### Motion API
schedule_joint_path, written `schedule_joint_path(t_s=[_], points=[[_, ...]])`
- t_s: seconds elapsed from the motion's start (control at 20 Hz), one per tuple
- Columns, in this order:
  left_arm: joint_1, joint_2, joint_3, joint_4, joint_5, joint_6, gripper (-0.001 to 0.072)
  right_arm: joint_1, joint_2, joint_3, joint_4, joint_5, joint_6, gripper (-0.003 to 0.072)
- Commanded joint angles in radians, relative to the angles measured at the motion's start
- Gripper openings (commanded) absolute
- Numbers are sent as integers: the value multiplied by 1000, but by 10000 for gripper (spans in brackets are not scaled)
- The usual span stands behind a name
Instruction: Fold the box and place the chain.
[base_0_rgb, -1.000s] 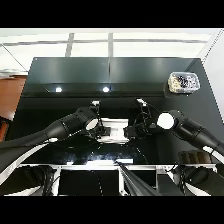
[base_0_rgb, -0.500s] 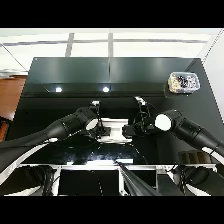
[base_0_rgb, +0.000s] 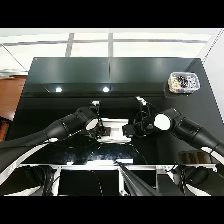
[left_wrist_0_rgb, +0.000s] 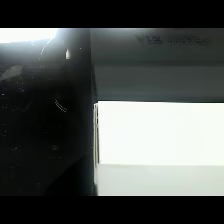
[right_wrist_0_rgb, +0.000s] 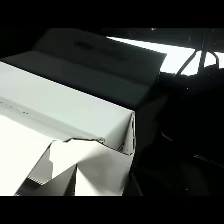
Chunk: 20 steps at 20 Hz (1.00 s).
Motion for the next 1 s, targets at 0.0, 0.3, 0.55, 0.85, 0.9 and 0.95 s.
schedule_joint_path(t_s=[0.0,0.3,0.55,0.85,0.9,0.95], points=[[1,0,0,0,0,0,34,14,-29,27,-18,26,14,355],[1,0,0,0,0,0,34,43,-67,97,-26,46,50,355],[1,0,0,0,0,0,34,43,-72,97,-38,74,108,355],[1,0,0,0,0,0,34,43,-79,97,-51,80,130,398],[1,0,0,0,0,0,34,43,-82,97,-51,79,135,399],[1,0,0,0,0,0,34,43,-87,97,-52,79,138,399]])
